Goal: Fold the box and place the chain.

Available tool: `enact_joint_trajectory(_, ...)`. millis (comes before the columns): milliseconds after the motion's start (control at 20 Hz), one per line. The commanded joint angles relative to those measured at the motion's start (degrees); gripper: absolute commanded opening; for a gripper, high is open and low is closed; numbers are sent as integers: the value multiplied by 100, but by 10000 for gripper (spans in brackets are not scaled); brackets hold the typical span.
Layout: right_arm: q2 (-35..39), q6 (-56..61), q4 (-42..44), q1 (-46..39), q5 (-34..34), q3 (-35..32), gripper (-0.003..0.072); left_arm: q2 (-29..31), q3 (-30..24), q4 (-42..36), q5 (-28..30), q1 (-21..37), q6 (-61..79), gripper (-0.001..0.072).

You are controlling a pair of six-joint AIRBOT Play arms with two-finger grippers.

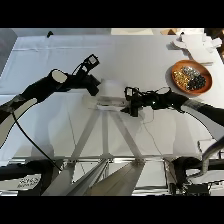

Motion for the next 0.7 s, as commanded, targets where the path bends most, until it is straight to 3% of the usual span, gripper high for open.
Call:
enact_joint_trajectory(0, 4, 0, 0, 4, -4, 7, 405, -247, -2, 9, -149, -2, -72, 7)
enact_joint_trajectory(350, 4, 0, 0, 4, -4, 7, 405, -337, 0, 66, -284, 15, -70, 8)
enact_joint_trajectory(650, 4, 0, -2, 4, -4, 7, 405, 332, 0, 407, -673, 85, -52, 9)
